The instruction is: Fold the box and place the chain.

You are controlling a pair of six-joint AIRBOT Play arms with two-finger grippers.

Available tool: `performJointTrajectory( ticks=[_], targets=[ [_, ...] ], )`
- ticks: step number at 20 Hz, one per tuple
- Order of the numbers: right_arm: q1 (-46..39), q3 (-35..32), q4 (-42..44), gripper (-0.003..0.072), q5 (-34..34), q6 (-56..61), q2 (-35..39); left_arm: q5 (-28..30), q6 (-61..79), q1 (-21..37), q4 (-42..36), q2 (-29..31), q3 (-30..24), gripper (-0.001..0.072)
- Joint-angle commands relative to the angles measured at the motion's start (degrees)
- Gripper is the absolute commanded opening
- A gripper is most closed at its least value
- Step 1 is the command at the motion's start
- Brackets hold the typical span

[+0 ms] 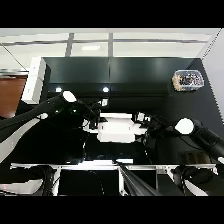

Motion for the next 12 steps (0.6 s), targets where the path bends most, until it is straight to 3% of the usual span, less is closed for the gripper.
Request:
performJointTrajectory(
  ticks=[1,5,9,12],
  targets=[
    [0.96,-1.75,-0.17,0.0708,-2.01,-2.49,-0.26,0.35,0.09,-0.02,0.17,-0.04,-0.02,0.0028],
    [2.86,-2.49,1.18,0.0708,-5.81,-2.82,-2.49,0.31,0.07,-0.02,0.17,-0.04,-0.02,0.0028],
    [9.57,-2.49,1.73,0.0708,-14.14,-3.08,-3.78,0.2,0.07,-0.02,0.17,-0.04,-0.02,0.0028],
    [10.4,-2.32,8.44,0.0708,-18.21,-2.78,-3.76,0.04,-1.16,-0.02,0.17,-0.04,-0.02,0.0028]
  ],
)
